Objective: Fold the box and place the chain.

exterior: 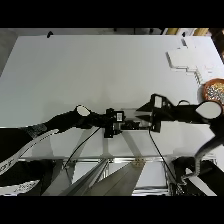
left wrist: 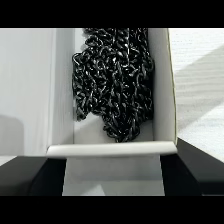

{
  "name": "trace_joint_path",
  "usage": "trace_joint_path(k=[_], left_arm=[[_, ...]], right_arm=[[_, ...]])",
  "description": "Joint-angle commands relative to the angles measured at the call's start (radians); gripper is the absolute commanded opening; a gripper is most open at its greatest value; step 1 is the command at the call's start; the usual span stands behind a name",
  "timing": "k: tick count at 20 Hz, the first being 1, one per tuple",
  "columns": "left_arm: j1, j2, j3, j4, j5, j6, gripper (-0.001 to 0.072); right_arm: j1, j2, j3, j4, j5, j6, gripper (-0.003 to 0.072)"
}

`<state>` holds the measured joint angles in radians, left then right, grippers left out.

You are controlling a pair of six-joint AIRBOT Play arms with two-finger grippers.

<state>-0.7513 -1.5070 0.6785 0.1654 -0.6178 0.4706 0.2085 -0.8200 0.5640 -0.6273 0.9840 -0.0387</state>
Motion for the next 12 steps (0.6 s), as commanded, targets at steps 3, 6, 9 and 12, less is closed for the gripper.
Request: trace_joint_path(k=[3,6,9,12], left_arm=[[0.0,0.001,0.0,0.0,0.0,0.0,0.0313],[0.0,0.001,0.0,0.0,0.0,0.0,0.0313],[0.0,0.001,0.0,0.0,0.0,0.0,0.0313],[0.0,0.001,0.0,0.0,0.0,0.0,0.0313]], right_arm=[[-0.215,-0.003,0.09,-0.076,0.145,-0.17,0.0218],[-0.224,-0.004,0.089,-0.396,0.131,-0.153,0.0218],[-0.224,-0.034,0.08,-0.589,0.109,-0.04,0.0218],[-0.178,-0.089,0.042,-0.58,0.073,-0.049,0.0218]])
